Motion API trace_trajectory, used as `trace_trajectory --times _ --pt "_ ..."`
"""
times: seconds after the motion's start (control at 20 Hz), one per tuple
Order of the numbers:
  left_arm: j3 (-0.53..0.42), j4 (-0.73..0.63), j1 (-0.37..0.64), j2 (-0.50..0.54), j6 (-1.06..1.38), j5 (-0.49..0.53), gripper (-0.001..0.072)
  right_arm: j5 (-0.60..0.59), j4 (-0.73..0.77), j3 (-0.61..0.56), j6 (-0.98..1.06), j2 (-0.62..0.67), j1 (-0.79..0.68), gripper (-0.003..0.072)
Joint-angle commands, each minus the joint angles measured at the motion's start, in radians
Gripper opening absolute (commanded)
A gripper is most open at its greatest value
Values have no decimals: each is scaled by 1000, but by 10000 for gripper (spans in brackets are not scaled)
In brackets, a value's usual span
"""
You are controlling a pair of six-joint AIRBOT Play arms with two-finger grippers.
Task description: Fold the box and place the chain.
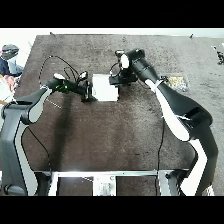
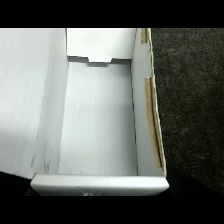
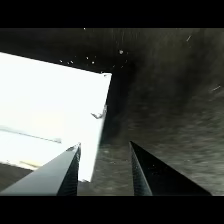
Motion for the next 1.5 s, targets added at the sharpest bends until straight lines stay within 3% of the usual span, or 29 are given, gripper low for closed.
trace_trajectory --times 0.0,0.3,0.65,0.75,0.8,1.45 --pt "0 0 0 1 0 0 519 1 -23 -1 -136 72 -72 366" --pt "0 0 0 1 0 0 519 5 -21 -32 -196 117 -334 337" --pt "0 0 0 1 0 0 519 10 51 -37 -277 60 -552 335" --pt "0 0 0 1 0 0 519 8 74 -37 -320 34 -574 328" --pt "0 0 0 1 0 0 519 6 73 -37 -332 23 -577 164" --pt "0 0 0 1 0 0 519 -36 145 -37 -399 -88 -580 161"
